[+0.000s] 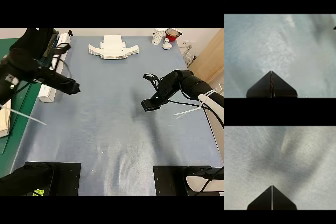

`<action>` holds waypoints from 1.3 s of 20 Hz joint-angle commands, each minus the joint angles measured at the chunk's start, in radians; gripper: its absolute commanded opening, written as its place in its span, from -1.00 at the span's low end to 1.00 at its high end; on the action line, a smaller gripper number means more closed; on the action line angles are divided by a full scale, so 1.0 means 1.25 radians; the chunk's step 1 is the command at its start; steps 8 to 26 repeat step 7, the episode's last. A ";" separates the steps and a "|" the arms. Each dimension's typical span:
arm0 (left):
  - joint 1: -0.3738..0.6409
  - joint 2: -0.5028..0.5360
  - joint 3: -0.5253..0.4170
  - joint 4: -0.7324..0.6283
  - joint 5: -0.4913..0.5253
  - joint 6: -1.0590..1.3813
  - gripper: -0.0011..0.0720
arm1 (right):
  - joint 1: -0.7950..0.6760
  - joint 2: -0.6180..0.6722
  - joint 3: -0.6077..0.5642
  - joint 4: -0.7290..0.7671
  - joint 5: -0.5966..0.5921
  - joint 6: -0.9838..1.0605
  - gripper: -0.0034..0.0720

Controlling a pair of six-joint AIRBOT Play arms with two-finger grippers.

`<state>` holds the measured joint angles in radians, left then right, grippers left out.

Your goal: Fold the box.

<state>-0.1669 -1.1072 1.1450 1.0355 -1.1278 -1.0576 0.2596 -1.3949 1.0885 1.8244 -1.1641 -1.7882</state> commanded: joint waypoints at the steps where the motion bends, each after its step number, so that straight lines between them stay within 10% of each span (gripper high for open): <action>1: -0.096 -0.092 0.036 -0.002 0.017 -0.034 -0.94 | 0.000 0.000 0.001 0.000 0.000 0.000 -0.89; 26: -0.106 -0.150 0.036 -0.009 0.017 -0.034 -0.94 | 0.000 0.000 0.001 0.000 0.000 0.000 -0.89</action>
